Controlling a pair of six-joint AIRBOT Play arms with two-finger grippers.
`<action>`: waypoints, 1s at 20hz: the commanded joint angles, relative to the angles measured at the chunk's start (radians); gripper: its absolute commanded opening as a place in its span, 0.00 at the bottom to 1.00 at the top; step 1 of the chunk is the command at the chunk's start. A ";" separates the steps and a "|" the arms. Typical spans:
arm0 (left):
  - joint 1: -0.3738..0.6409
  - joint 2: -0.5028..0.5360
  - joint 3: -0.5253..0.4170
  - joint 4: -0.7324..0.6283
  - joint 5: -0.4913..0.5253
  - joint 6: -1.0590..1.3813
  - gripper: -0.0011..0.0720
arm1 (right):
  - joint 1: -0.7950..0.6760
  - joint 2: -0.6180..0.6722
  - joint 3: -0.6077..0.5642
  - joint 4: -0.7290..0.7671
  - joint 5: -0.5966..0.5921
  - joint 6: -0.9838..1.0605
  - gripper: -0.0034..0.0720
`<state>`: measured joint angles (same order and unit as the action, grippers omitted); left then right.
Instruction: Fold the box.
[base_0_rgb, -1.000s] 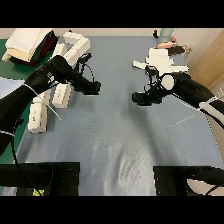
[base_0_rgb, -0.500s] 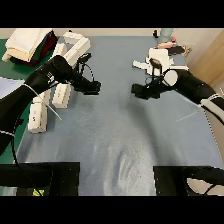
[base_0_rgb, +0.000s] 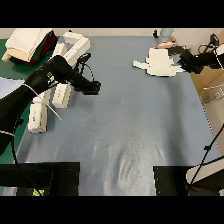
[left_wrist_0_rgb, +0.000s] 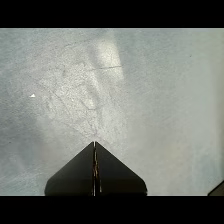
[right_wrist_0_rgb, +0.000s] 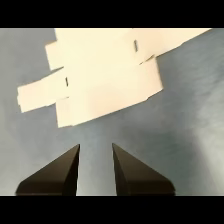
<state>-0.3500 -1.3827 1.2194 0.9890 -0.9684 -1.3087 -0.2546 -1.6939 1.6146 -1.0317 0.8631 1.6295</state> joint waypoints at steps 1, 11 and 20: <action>0.000 0.000 0.001 0.000 0.000 0.000 0.03 | -0.115 -0.176 0.126 0.164 -0.008 -0.117 0.46; 0.000 0.000 0.001 -0.001 0.000 0.000 0.03 | -0.111 -0.420 0.277 0.333 0.037 -0.203 0.46; 0.000 0.000 0.001 -0.001 0.000 0.000 0.03 | -0.111 -0.423 0.323 0.262 -0.003 -0.209 0.46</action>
<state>-0.3500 -1.3827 1.2194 0.9890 -0.9688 -1.3087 -0.3664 -2.1128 1.9285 -0.7425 0.8677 1.4223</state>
